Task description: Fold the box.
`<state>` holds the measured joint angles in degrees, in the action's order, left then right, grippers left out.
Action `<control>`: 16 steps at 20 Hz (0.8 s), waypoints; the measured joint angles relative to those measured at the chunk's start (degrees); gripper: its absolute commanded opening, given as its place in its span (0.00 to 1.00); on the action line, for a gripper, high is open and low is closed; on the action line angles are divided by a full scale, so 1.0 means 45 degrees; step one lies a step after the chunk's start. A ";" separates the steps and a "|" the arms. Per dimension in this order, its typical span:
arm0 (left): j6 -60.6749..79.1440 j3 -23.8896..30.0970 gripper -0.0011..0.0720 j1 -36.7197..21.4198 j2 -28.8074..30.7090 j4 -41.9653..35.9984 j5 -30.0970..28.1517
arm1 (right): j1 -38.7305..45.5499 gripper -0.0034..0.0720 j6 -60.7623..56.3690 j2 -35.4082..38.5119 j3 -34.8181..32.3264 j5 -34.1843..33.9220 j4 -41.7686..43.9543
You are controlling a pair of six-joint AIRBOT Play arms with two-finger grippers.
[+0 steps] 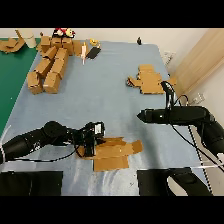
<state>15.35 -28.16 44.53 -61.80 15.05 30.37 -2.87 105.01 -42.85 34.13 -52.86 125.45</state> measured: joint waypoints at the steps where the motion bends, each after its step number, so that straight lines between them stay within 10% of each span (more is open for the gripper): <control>1: -0.0044 0.0000 0.03 0.0000 -0.0019 0.0015 0.0131 | 0.0000 0.07 0.0000 0.0000 0.0000 0.0000 0.0024; 16: -0.0602 0.0024 0.03 -0.0151 -0.0063 0.0078 0.0661 | -0.0010 0.05 0.0000 0.0000 0.0000 -0.0019 0.0068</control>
<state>12.64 -28.05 43.86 -62.08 15.40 33.34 -2.92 105.01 -42.85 34.13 -52.95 125.75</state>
